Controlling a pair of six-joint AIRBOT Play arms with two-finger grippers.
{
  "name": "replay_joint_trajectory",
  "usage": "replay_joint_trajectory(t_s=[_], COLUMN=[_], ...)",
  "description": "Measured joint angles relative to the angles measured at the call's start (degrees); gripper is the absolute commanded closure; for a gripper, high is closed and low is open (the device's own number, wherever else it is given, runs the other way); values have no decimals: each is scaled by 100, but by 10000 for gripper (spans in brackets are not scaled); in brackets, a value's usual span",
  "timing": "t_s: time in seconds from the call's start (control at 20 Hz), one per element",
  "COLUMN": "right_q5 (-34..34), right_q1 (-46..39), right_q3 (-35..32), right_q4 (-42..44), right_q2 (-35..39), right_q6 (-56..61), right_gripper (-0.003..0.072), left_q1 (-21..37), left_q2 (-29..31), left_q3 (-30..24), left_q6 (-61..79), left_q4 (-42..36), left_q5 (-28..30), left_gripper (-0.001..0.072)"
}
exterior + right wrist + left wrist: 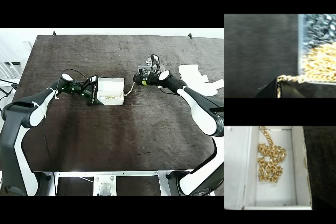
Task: Fold the box and place the chain.
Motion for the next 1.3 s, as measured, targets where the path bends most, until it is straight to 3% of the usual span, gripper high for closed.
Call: replay_joint_trajectory(t_s=[0.2,0.65,0.9,1.3], right_q5=[562,699,719,529], right_q1=[105,973,1554,2310], right_q3=[-50,-83,-98,-323], right_q4=[-72,-551,-667,-699], right_q2=[1003,3696,4170,4234], right_q6=[-179,-356,-365,-232], right_gripper=[672,672,672,671], left_q1=[0,0,0,0], left_q2=[0,0,-2,-2], left_q3=[0,0,0,0], left_q6=[2,2,2,2], left_q4=[0,0,0,0], left_q5=[0,0,0,2], left_gripper=[412,412,412,412])
